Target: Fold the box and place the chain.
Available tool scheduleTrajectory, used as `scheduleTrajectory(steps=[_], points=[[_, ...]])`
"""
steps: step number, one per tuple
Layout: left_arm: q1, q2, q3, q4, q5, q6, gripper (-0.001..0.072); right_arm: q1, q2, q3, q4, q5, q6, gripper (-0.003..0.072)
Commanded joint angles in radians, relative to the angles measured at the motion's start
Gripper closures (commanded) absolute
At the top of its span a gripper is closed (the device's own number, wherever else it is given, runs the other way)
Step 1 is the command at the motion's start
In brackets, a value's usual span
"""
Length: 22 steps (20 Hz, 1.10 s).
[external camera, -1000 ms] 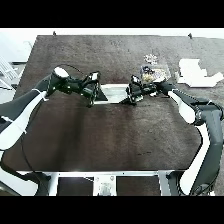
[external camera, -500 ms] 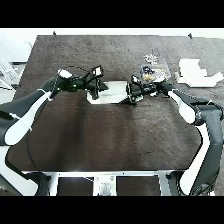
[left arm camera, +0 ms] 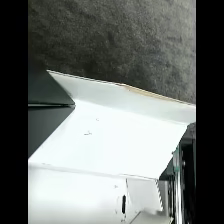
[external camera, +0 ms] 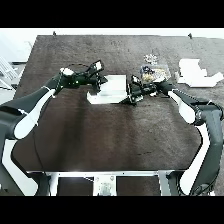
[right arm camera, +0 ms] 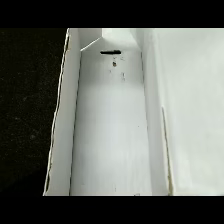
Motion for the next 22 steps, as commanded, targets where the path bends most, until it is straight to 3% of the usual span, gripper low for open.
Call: scheduleTrajectory(steps=[1, 7, 22], points=[[0.0, -0.03, 0.011, -0.016, 0.018, -0.002, 0.0693, -0.001, 0.0, 0.0, 0.0, 0.0, 0.0, 0.0111], [0.0, -0.079, 0.011, -0.015, 0.013, -0.026, 0.0693, -0.001, 0.0, 0.0, 0.0, 0.0, 0.0, 0.0111], [-0.001, -0.08, 0.012, 0.031, -0.002, -0.022, 0.0693, -0.001, 0.0, 0.0, 0.0, 0.0, 0.0, 0.0111]])
